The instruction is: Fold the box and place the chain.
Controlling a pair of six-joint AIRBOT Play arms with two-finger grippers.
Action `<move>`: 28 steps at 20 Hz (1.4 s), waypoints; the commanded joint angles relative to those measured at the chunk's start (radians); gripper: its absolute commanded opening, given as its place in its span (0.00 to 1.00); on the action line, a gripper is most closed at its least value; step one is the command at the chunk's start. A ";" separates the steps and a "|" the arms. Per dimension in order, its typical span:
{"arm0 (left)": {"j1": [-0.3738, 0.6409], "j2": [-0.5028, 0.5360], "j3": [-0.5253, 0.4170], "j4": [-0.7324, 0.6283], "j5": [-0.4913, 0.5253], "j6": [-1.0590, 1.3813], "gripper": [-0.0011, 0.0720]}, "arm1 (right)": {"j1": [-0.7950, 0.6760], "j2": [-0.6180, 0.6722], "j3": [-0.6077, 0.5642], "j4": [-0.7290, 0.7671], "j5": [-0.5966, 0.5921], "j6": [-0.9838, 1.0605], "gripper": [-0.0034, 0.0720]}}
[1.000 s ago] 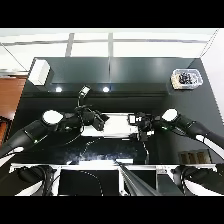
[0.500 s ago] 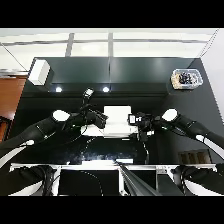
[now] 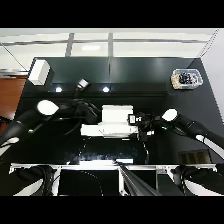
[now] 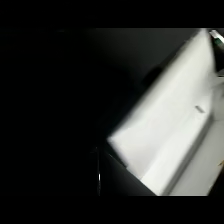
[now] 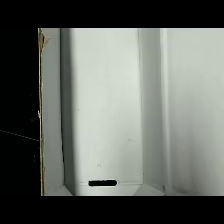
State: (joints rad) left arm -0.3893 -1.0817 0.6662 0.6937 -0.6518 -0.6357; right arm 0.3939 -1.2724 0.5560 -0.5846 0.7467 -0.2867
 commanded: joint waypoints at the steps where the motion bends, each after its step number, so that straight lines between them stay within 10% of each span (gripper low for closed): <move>1: 0.151 0.116 -0.002 0.124 -0.189 0.004 0.05 | 0.001 -0.001 0.000 0.000 0.000 0.000 0.67; 4: 0.154 0.094 -0.016 0.086 -0.470 0.390 0.12 | 0.001 -0.001 0.000 0.000 0.001 0.000 0.67; 7: 0.082 0.061 -0.063 0.118 -0.381 0.567 1.00 | 0.001 -0.001 0.000 0.000 0.001 0.000 0.67; 15: -0.105 -0.090 -0.080 0.093 -0.076 0.697 0.98 | 0.001 -0.001 0.000 0.000 0.001 0.000 0.67; 17: -0.112 -0.095 -0.080 0.059 -0.064 0.692 0.90 | 0.001 -0.001 0.000 0.000 0.001 0.000 0.67; 19: -0.112 -0.095 -0.080 0.053 -0.064 0.692 0.56 | 0.001 -0.001 0.000 0.001 0.001 0.000 0.67; 28: -0.112 -0.101 -0.080 -0.050 -0.125 0.691 0.47 | 0.001 -0.001 0.000 0.001 0.001 0.000 0.67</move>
State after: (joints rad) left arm -0.5007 -1.1790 0.5865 0.6708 -0.7376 0.0540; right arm 0.3939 -1.2724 0.5560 -0.5846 0.7479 -0.2871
